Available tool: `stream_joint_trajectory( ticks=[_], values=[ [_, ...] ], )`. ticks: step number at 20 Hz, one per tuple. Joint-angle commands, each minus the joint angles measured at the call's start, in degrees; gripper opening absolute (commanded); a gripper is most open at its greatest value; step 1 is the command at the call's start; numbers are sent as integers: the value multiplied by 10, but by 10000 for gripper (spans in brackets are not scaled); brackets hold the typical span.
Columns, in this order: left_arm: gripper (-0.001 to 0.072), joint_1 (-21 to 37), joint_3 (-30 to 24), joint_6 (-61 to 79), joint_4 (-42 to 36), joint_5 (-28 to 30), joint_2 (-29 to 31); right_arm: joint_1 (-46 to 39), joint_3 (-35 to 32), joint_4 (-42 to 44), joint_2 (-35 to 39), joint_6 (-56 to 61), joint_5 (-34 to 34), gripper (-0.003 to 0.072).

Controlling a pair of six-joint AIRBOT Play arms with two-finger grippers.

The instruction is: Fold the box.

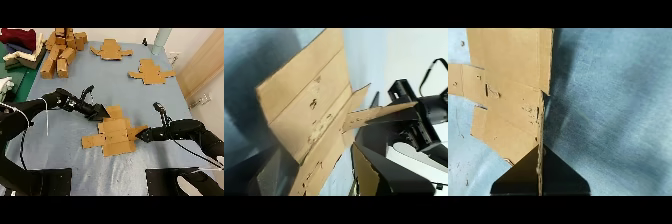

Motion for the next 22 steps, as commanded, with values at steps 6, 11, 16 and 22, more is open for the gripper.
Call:
stream_joint_trajectory(
  ticks=[6, 11, 16, 22],
  values=[
    [701, -5, 0, 88, -75, -28, -18, 0, 0, 4, 1, 0, 3, 3],
    [584, -6, 0, 168, -98, -77, -18, 0, 0, 3, 1, 1, 3, 3],
    [431, -31, 0, 195, -70, -74, -18, 0, 0, 3, 1, 1, 1, 3],
    [175, -33, 0, 211, -64, -59, -18, 0, 0, 2, 1, 7, -3, 4]
  ],
)
